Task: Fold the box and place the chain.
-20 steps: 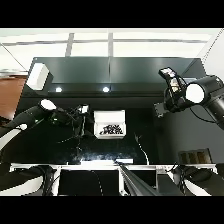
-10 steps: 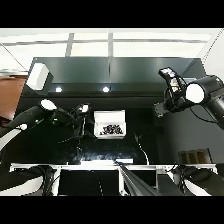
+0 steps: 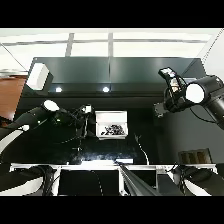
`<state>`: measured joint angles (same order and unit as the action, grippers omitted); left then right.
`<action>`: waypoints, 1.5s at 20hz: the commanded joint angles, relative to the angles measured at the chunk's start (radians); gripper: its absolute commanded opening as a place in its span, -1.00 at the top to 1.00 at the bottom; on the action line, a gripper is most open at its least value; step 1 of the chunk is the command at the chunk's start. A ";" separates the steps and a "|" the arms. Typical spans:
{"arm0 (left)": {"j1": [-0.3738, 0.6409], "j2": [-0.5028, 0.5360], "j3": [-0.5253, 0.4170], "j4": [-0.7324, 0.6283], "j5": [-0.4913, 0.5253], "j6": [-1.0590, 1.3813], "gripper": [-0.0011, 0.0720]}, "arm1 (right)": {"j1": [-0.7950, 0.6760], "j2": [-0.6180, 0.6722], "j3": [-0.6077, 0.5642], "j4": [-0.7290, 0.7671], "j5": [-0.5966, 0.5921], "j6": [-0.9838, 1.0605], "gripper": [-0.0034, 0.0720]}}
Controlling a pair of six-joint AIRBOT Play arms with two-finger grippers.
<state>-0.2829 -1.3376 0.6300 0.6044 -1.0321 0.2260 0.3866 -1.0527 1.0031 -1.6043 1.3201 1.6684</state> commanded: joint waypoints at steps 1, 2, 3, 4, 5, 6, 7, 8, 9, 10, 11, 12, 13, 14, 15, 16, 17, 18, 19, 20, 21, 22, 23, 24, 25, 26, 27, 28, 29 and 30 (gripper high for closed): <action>-0.002 0.000 0.001 -0.002 0.005 -0.042 -0.97 | 0.001 0.000 0.000 0.001 0.000 0.001 -0.97; -0.002 0.001 0.001 0.008 0.000 -0.048 -0.97 | 0.001 0.000 0.000 0.000 0.001 0.001 -0.97; -0.002 0.003 0.001 0.023 0.000 -0.052 -0.97 | 0.001 0.000 0.000 0.000 0.000 0.001 -0.97; -0.002 0.006 0.001 0.028 0.000 -0.052 -0.97 | 0.001 0.000 0.000 0.000 0.000 0.001 -0.97; -0.002 0.011 0.001 0.027 0.000 -0.052 -0.97 | 0.001 0.000 0.000 0.001 0.000 0.000 -0.97; -0.002 0.016 0.001 0.027 0.000 -0.052 -0.97 | 0.001 0.000 0.000 0.000 0.000 0.001 -0.97; -0.002 0.021 0.000 0.027 0.000 -0.052 -0.97 | 0.001 0.000 0.000 0.000 0.000 0.001 -0.97; -0.002 0.024 0.000 0.027 0.001 -0.052 -0.97 | 0.001 0.000 0.000 0.000 0.000 0.001 -0.97; -0.002 0.026 0.000 0.027 0.002 -0.052 -0.97 | 0.001 0.000 0.000 0.000 0.000 0.001 -0.97; -0.002 0.027 0.000 0.027 0.002 -0.052 -0.97 | 0.001 0.000 0.000 0.001 0.000 0.001 -0.97; -0.002 0.029 0.000 0.027 0.002 -0.055 -0.97 | 0.001 0.000 0.000 0.001 0.000 0.001 -0.97; -0.002 0.036 0.000 0.027 0.003 -0.064 -0.97 | 0.001 0.000 0.000 0.001 0.001 0.001 -0.97; -0.002 0.048 0.000 0.031 0.007 -0.076 -0.97 | 0.001 0.000 0.000 0.001 0.002 0.001 -0.97; -0.003 0.065 0.000 0.039 0.011 -0.083 -0.97 | 0.001 0.000 0.000 0.001 0.003 0.001 -0.97; -0.003 0.090 -0.003 0.054 0.020 -0.106 -0.97 | 0.001 0.000 0.000 0.001 0.002 0.001 -0.97; -0.002 0.118 -0.012 0.068 0.053 -0.141 -0.97 | 0.001 0.000 0.000 0.000 0.002 0.001 -0.97; -0.001 0.144 -0.028 0.077 0.100 -0.174 -0.95 | 0.001 0.000 0.000 0.000 0.000 0.001 -0.97; 0.001 0.161 -0.045 0.081 0.130 -0.177 -0.94 | 0.001 0.000 0.000 0.000 0.000 0.001 -0.97; 0.000 0.168 -0.055 0.081 0.140 -0.178 -0.93 | 0.001 0.000 0.000 0.000 0.000 0.001 -0.97; 0.000 0.167 -0.057 0.081 0.144 -0.178 -0.90 | 0.001 0.000 0.000 0.001 0.001 0.001 -0.97; -0.002 0.168 -0.057 0.076 0.142 -0.189 -0.89 | 0.001 0.000 0.000 0.001 0.002 0.000 -0.97; -0.002 0.168 -0.057 0.071 0.142 -0.196 -0.89 | 0.001 0.000 0.000 0.001 0.004 0.000 -0.97; -0.002 0.167 -0.057 0.071 0.143 -0.195 -0.89 | 0.001 0.000 0.000 0.001 0.003 0.000 -0.97; -0.002 0.167 -0.058 0.076 0.140 -0.178 -0.90 | 0.001 0.000 0.000 0.001 0.003 0.000 -0.97; -0.002 0.167 -0.061 0.078 0.129 -0.120 -0.90 | 0.001 0.000 0.000 0.001 0.003 0.000 -0.97; -0.002 0.167 -0.066 0.078 0.099 -0.029 -0.90 | 0.001 0.000 0.000 0.001 0.003 0.000 -0.97; -0.002 0.167 -0.074 0.077 0.073 0.060 -0.90 | 0.001 0.000 0.000 0.001 0.003 0.000 -0.97; -0.002 0.167 -0.084 0.071 0.067 0.093 -0.95 | 0.001 0.000 0.000 0.001 0.003 0.001 -0.97; -0.001 0.163 -0.093 0.048 0.079 0.090 -0.95 | 0.001 0.000 0.000 0.006 0.003 0.001 -0.97; -0.002 0.158 -0.103 0.024 0.095 0.090 -0.95 | 0.001 0.000 0.000 0.008 0.002 0.002 -0.97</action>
